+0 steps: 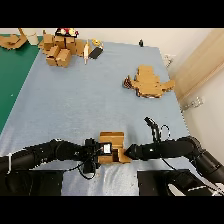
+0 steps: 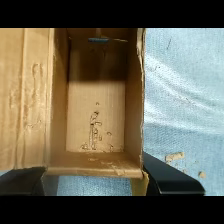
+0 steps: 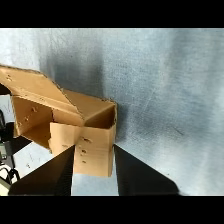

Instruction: Fold the box.

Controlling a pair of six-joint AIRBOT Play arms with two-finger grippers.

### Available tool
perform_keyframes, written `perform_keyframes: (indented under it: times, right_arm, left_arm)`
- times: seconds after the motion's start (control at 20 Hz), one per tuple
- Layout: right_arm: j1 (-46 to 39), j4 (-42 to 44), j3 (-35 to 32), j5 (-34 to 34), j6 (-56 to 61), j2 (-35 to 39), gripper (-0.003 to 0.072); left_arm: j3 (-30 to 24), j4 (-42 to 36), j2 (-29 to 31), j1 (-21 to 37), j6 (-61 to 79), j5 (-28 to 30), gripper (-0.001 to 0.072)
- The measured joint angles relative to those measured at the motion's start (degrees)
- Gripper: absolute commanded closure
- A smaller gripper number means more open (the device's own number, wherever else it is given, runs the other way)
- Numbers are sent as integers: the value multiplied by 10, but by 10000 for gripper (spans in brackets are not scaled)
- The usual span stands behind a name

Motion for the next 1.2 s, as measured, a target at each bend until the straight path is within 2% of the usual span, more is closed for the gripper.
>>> perform_keyframes:
  times: [0.25, 0.5, 0.9, 1.2]
  right_arm:
    - [63, -45, 25, 17, 73, -15, 309]
    - [168, -154, 84, 17, 204, -92, 309]
    - [291, -297, 222, -63, 384, -250, 308]
    - [334, -329, 263, -102, 468, -311, 309]
  left_arm:
    - [0, 0, 0, 0, 0, 0, 338]
    - [0, 0, 0, 0, 0, 0, 338]
    - [0, 0, 0, 0, 0, 0, 338]
    - [0, 0, 0, 0, 0, 0, 339]
